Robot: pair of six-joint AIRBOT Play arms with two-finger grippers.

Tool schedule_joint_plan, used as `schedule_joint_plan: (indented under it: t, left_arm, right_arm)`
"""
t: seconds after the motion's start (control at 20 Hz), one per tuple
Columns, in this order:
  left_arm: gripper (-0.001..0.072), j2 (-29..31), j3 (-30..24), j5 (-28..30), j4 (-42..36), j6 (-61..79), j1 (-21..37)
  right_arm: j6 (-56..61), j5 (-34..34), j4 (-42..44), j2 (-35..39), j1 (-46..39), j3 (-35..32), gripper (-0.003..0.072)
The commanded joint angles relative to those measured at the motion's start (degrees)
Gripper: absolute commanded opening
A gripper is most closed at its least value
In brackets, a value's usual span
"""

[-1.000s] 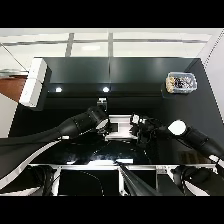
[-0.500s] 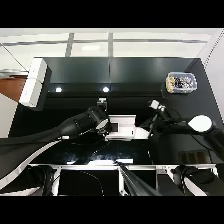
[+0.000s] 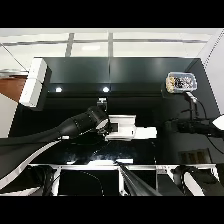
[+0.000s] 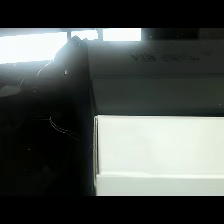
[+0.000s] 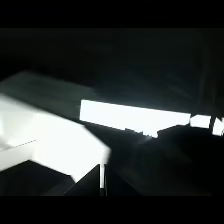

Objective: Fold the box and place the chain.

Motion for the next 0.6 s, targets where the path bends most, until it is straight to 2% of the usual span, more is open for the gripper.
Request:
schedule_joint_plan:
  t: [0.0, 0.15, 0.35, 0.45, 0.55]
  left_arm:
    - [0.0034, 0.0, 0.0, 0.0, 0.0, 0.0, 0.0]
    - [0.0034, 0.0, 0.0, 0.0, 0.0, 0.0, 0.0]
    - [0.0034, 0.0, 0.0, 0.0, 0.0, 0.0, 0.0]
    - [0.0034, 0.0, 0.0, 0.0, 0.0, 0.0, 0.0]
    - [0.0034, 0.0, 0.0, 0.0, 0.0, 0.0, 0.0]
  right_arm:
    - [16.9, -0.3, -5.9, -2.1, -5.0, -3.4, 0.0041]
    - [16.8, -0.3, -3.6, -8.5, -5.0, -4.0, 0.0041]
    - [10.1, -0.3, 9.1, -19.5, -2.5, -3.9, 0.0041]
    - [5.6, -0.3, 16.3, -22.8, 0.5, -3.9, 0.0041]
    - [3.3, -0.4, 20.0, -24.8, 3.6, -3.9, 0.0041]
